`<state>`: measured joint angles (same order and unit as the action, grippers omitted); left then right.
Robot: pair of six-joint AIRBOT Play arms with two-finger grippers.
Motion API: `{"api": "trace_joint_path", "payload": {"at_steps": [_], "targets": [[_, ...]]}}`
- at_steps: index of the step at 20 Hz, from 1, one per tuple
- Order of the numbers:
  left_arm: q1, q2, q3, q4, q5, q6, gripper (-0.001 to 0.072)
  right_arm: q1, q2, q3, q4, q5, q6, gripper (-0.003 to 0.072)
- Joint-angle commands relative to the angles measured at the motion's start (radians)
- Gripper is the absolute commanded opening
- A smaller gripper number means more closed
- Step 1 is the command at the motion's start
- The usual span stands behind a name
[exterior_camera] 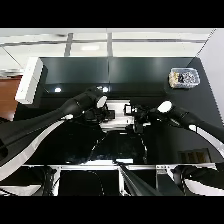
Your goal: Fold the box and place the chain.
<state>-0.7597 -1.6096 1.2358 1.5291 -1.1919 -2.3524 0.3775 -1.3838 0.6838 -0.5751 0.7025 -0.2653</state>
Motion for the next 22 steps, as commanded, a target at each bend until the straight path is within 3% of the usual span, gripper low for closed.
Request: {"api": "trace_joint_path", "payload": {"at_steps": [1,2,3,6,7,8,9,14,17,18,20,21,22], "targets": [[-0.001,-0.008,0.000,-0.001,-0.025,-0.009,0.0253,0.000,0.000,0.001,0.000,0.000,0.000,0.0164],[-0.002,-0.008,0.000,-0.001,-0.020,-0.009,0.0111,0.000,0.000,0.001,0.000,0.000,0.000,0.0164],[-0.002,-0.008,0.000,-0.001,-0.011,-0.010,0.0025,0.000,0.000,0.001,0.000,0.000,0.000,0.0165],[-0.001,-0.008,0.000,0.000,-0.010,-0.009,0.0024,0.000,0.000,0.001,0.001,0.000,0.000,0.0168],[0.000,-0.008,0.000,0.000,-0.009,-0.009,0.0024,0.000,0.000,0.001,0.001,0.000,0.002,0.0326],[0.000,-0.008,0.000,0.000,-0.010,-0.008,0.0024,0.000,0.001,0.001,-0.004,-0.004,0.044,0.0614],[0.000,-0.008,0.000,0.000,-0.010,-0.008,0.0024,0.000,0.008,0.001,-0.014,-0.009,0.085,0.0629],[0.000,-0.008,0.000,0.000,-0.016,0.035,0.0023,-0.007,0.109,0.006,-0.164,0.055,0.119,0.0628],[0.000,-0.008,0.000,0.000,-0.015,0.045,0.0024,-0.009,0.122,0.006,-0.169,0.064,0.101,0.0627],[0.000,-0.008,0.000,0.000,-0.015,0.045,0.0024,-0.007,0.122,0.006,-0.169,0.064,0.071,0.0597],[0.000,-0.008,0.000,0.000,-0.016,0.045,0.0024,-0.007,0.122,0.006,-0.166,0.064,0.037,0.0468],[0.000,-0.008,0.000,0.000,-0.015,0.045,0.0024,-0.007,0.122,0.006,-0.165,0.064,0.036,0.0389],[0.000,-0.008,0.000,0.000,-0.015,0.045,0.0025,-0.007,0.122,0.006,-0.160,0.064,0.036,0.0251]]}}
